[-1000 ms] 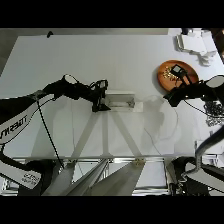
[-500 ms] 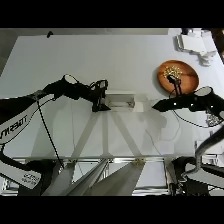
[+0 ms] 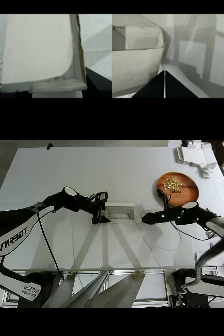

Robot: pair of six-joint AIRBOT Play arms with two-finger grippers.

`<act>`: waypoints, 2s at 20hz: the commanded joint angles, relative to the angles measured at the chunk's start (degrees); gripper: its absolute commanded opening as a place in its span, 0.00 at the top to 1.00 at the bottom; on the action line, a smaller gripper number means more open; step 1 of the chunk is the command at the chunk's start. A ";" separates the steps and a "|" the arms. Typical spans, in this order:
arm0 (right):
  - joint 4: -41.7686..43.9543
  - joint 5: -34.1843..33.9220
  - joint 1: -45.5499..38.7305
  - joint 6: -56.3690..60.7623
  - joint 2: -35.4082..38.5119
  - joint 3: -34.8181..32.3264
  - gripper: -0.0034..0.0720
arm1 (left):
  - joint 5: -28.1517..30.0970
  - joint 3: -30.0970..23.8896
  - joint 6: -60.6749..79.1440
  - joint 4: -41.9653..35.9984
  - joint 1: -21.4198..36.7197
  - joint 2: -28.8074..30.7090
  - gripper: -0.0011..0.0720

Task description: Fold the box and place the chain.

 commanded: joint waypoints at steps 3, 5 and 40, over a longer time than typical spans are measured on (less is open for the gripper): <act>14.69 2.12 0.33 -0.07 0.20 -0.02 0.58 | 0.00 0.00 0.02 0.00 0.04 0.04 0.63; 15.26 2.25 0.33 -0.04 0.20 -0.02 0.58 | 0.00 0.00 0.02 0.00 0.04 0.04 0.63; -27.54 -16.06 18.86 26.82 8.13 9.42 0.05 | -0.20 0.00 0.00 0.00 0.04 0.04 0.63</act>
